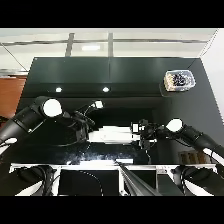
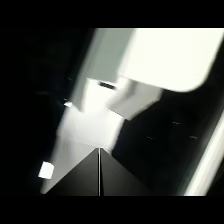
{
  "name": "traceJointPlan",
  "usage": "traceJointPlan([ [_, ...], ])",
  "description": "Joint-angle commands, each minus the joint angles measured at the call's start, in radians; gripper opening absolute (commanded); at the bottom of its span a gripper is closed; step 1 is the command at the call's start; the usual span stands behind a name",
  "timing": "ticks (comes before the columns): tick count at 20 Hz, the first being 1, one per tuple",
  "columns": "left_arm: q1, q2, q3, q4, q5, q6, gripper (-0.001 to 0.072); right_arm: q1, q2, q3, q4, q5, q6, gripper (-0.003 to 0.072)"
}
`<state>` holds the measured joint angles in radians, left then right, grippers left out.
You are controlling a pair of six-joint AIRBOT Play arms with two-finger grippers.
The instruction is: Fold the box and place the chain.
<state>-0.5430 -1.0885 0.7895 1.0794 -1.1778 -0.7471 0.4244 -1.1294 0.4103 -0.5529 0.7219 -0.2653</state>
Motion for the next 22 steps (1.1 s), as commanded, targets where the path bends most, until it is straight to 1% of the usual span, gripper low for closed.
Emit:
traceJointPlan([
  [1,-0.011,0.016,-0.044,-0.224,-0.091,-0.059,0.0026,0.000,-0.001,0.000,0.002,0.003,-0.005,0.0488],
  [2,-0.018,0.016,-0.068,-0.317,-0.029,-0.001,0.0025,0.000,-0.001,0.000,0.002,0.003,-0.005,0.0488],
  [3,-0.024,0.016,-0.090,-0.400,0.065,0.030,0.0025,0.000,-0.001,0.000,0.002,0.003,-0.005,0.0488],
  [6,-0.024,0.010,-0.154,-0.666,0.424,0.157,0.0026,0.000,-0.001,0.000,0.002,0.003,-0.005,0.0488],
  [7,-0.024,0.003,-0.166,-0.702,0.531,0.179,0.0026,0.000,-0.001,0.000,0.002,0.003,-0.005,0.0488],
  [8,-0.024,-0.010,-0.172,-0.698,0.629,0.180,0.0025,0.000,-0.001,0.000,0.002,0.003,-0.005,0.0488],
  [9,-0.024,-0.029,-0.172,-0.682,0.684,0.203,0.0025,0.000,-0.001,0.000,0.002,0.003,-0.005,0.0488],
  [10,-0.024,-0.057,-0.172,-0.669,0.715,0.254,0.0025,0.000,-0.001,0.000,0.002,0.003,-0.005,0.0488],
  [11,-0.025,-0.088,-0.171,-0.669,0.705,0.292,0.0025,0.000,-0.001,0.000,0.002,0.002,-0.005,0.0488],
  [13,-0.031,-0.153,-0.163,-0.665,0.621,0.319,0.0025,0.000,-0.001,0.000,0.002,0.000,-0.005,0.0488],
  [14,-0.040,-0.179,-0.163,-0.660,0.596,0.326,0.0025,0.000,-0.001,0.000,0.002,0.000,-0.005,0.0488],
  [17,-0.068,-0.223,-0.162,-0.634,0.592,0.325,0.0025,0.000,-0.001,0.000,0.003,0.000,-0.004,0.0488],
  [18,-0.080,-0.234,-0.159,-0.613,0.586,0.325,0.0025,0.000,-0.001,0.000,0.002,0.000,-0.005,0.0488],
  [20,-0.101,-0.238,-0.157,-0.529,0.578,0.325,0.0025,0.000,-0.001,0.000,0.003,0.000,-0.004,0.0488],
  [22,-0.096,-0.236,-0.139,-0.453,0.539,0.325,0.0026,0.000,-0.001,0.000,0.003,0.000,-0.004,0.0488],
])
